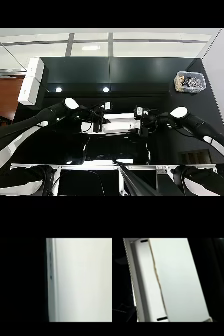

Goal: Fold the box and place the chain.

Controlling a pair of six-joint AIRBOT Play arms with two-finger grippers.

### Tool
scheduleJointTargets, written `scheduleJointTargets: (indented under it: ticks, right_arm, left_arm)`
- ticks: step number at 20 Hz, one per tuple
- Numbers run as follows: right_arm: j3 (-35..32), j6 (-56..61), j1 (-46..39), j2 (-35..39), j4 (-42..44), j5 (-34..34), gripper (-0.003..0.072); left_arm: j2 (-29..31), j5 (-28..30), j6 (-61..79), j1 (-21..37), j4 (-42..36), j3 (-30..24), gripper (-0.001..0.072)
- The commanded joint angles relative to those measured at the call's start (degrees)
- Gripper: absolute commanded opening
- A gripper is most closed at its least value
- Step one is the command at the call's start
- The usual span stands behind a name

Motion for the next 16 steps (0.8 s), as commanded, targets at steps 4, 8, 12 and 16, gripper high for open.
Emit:
scheduleJointTargets:
  ticks: [4,8,12,16]
  right_arm:
    - [0.0,-2.3,0.0,-1.8,-2.7,-0.2,0.0693]
    - [0.1,-2.1,0.8,-2.5,-4.8,-0.5,0.0692]
    - [0.1,-0.2,2.9,-2.7,-7.2,-2.8,0.0663]
    - [0.1,0.7,3.4,-2.8,-8.1,-3.7,0.0663]
  left_arm:
    - [0.0,0.1,0.0,0.0,0.0,0.1,0.003]
    - [0.0,0.1,0.0,0.0,0.0,0.1,0.003]
    - [0.0,0.1,0.0,0.0,0.0,0.1,0.003]
    - [0.0,0.1,0.0,0.0,0.0,0.1,0.003]
